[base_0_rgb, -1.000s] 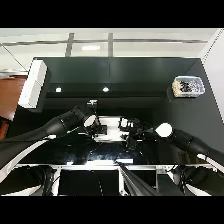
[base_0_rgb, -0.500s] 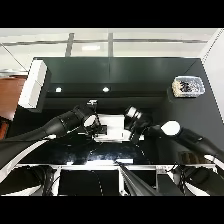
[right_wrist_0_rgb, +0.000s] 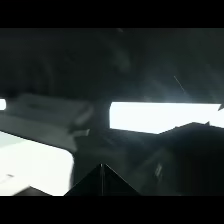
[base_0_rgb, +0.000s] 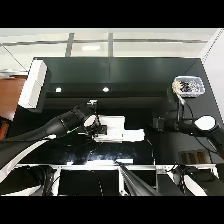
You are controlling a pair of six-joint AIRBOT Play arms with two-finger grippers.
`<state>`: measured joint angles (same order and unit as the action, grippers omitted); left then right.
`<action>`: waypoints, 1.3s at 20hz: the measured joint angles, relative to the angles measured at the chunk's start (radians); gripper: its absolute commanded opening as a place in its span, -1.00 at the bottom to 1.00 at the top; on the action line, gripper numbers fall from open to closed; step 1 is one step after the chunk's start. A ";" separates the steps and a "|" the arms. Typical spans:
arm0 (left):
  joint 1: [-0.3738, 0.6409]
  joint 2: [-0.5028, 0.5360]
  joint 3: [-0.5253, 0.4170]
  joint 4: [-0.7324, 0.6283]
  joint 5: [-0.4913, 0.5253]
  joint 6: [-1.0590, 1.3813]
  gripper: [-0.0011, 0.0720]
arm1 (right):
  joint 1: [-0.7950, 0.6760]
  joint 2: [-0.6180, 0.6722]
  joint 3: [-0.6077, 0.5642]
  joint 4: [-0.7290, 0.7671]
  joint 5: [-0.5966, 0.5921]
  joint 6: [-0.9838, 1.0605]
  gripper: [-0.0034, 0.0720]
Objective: Fold the box and place the chain.
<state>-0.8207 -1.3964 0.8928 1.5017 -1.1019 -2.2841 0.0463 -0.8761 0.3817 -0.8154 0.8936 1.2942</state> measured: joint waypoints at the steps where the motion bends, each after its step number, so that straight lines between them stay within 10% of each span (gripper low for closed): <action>1: 0.000 0.000 0.000 0.000 0.000 0.000 -0.88 | -0.007 -0.014 -0.019 0.005 0.007 0.042 -0.84; 10: 0.000 0.000 0.000 0.005 0.013 0.003 -0.88 | 0.198 -0.214 -0.071 0.302 -0.079 -0.014 -0.80; 12: 0.000 0.000 0.000 0.005 0.014 0.003 -0.88 | 0.234 -0.230 -0.062 0.360 -0.093 -0.059 0.78; 13: 0.000 0.000 0.000 0.005 0.016 0.003 -0.88 | 0.245 -0.234 -0.052 0.386 -0.083 -0.077 0.85; 24: 0.000 0.000 -0.001 0.008 0.021 0.003 -0.88 | 0.271 -0.246 0.093 0.375 0.072 -0.185 0.84; 26: 0.000 0.000 -0.001 0.008 0.021 0.003 -0.88 | 0.276 -0.246 0.099 0.372 0.083 -0.188 0.51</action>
